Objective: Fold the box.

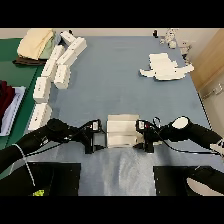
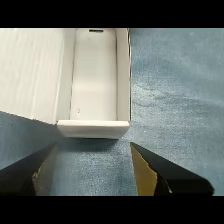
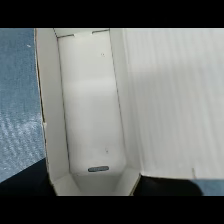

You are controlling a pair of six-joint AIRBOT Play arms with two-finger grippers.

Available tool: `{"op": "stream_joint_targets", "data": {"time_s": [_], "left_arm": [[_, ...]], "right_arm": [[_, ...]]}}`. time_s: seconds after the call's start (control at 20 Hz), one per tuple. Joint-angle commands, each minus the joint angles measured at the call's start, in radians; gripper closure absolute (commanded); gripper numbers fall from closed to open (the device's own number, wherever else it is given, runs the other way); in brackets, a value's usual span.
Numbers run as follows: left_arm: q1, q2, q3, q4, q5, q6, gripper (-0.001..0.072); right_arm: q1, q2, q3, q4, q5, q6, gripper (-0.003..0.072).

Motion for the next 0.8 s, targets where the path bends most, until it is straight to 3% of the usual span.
{"op": "stream_joint_targets", "data": {"time_s": [0.0,0.45,0.75], "left_arm": [[-0.069,0.000,-0.010,-0.006,0.082,-0.047,0.0022],[-0.182,-0.006,-0.006,-0.054,0.269,-0.089,0.0022],[-0.182,-0.077,0.038,-0.059,0.227,-0.090,0.0024]], "right_arm": [[0.000,0.001,0.001,0.000,0.000,0.000,0.0178],[0.000,0.001,0.001,0.000,0.000,0.000,0.0178],[0.000,0.001,0.001,0.000,0.000,0.000,0.0178]]}}
